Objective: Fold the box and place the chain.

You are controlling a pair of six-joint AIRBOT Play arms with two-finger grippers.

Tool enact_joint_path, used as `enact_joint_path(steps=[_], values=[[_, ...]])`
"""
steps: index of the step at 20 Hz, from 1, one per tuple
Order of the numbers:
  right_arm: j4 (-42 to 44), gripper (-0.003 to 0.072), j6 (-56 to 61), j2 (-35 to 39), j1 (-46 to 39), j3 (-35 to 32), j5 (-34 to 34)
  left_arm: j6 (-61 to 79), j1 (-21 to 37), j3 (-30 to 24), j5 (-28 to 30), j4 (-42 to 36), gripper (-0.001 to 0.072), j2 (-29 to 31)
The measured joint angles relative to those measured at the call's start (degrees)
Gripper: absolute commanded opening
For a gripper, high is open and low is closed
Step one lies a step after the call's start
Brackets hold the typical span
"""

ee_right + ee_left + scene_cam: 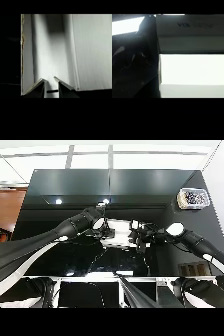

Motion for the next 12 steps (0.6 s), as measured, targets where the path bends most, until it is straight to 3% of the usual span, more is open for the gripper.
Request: enact_joint_path(steps=[1, 2, 3, 4, 5, 6, 8, 9, 12], values=[[1.57, 0.0187, 0.57, -0.48, 0.09, 0.00, -0.24, -0.02, 0.02, 0.00, 0.02, 0.00, 0.0026, 0.00], [2.78, 0.0077, 1.42, -0.90, 0.13, 0.00, -0.50, -0.07, 0.02, 0.00, 0.02, -0.02, 0.0026, 0.00], [3.67, 0.0070, 2.49, -1.18, 0.15, 0.00, -0.61, -0.07, 0.02, 0.00, 0.07, -0.04, 0.0026, 0.00], [4.42, 0.0295, 3.80, -1.38, 0.20, 0.00, -0.81, -0.04, 0.02, 0.00, 0.17, -0.09, 0.0026, 0.00], [4.94, 0.0392, 4.79, -1.55, 0.24, 0.00, -0.90, -0.07, 0.02, 0.00, 0.17, -0.11, 0.0026, 0.00], [5.18, 0.0166, 5.66, -1.66, 0.24, 0.00, -0.98, -0.09, 0.02, 0.00, 0.17, -0.11, 0.0026, 0.00], [5.35, 0.0319, 7.48, -1.79, 0.24, 0.00, -1.40, -0.09, 0.04, 0.00, 0.15, -0.09, 0.0026, 0.00], [5.35, 0.0045, 8.13, -1.84, 0.24, 0.00, -1.40, -0.09, 0.02, 0.00, 0.17, -0.09, 0.0026, 0.00], [4.52, 0.0014, 13.44, -1.70, 0.04, 0.02, -1.81, 0.00, 0.02, 0.00, 0.24, -0.13, 0.0026, 0.00]])
